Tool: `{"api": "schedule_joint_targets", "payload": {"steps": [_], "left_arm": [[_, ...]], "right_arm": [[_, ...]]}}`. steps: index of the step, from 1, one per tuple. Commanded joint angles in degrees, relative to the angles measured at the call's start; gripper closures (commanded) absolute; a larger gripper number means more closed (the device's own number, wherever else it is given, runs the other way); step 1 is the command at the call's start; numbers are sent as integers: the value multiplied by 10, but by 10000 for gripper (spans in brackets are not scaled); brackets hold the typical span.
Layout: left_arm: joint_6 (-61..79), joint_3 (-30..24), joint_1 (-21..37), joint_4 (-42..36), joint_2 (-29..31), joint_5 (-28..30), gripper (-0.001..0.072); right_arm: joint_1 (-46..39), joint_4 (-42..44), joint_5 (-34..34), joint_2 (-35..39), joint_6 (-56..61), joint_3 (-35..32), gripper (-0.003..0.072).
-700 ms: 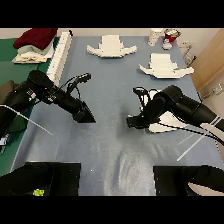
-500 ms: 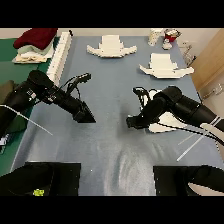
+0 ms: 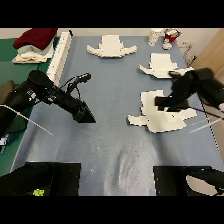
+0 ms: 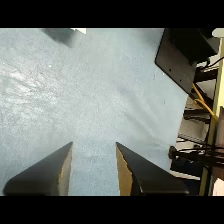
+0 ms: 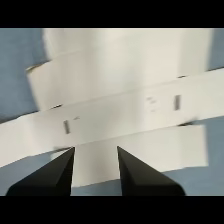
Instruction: Fold the box.
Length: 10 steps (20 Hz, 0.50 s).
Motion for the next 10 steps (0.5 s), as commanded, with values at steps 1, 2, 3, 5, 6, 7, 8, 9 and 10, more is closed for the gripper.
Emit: {"api": "schedule_joint_targets", "payload": {"steps": [1, 2, 3, 5, 6, 7, 8, 9, 10], "left_arm": [[0, 0, 0, 0, 0, 0, 279], [0, 0, 0, -3, 0, 1, 279], [0, 0, 0, -9, 0, 0, 279], [0, 0, 0, -28, 0, 0, 279], [0, 0, 0, -33, 0, 0, 279], [0, 0, 0, -37, 0, 0, 279], [0, 0, 0, -41, 0, 0, 279], [0, 0, 0, -41, 0, 0, 279], [0, 0, 0, -41, -1, 0, 279]], "right_arm": [[-199, -9, -33, -27, -114, 40, 275], [-251, -3, -33, -39, -135, 51, 275], [-294, 11, -30, -53, -164, 61, 275], [-363, 56, -21, -85, -247, 80, 275], [-389, 78, -21, -104, -285, 92, 275], [-407, 101, -22, -123, -315, 104, 275], [-422, 119, -25, -142, -345, 115, 275], [-432, 133, -28, -159, -368, 126, 275], [-437, 148, -30, -175, -390, 136, 275]]}}
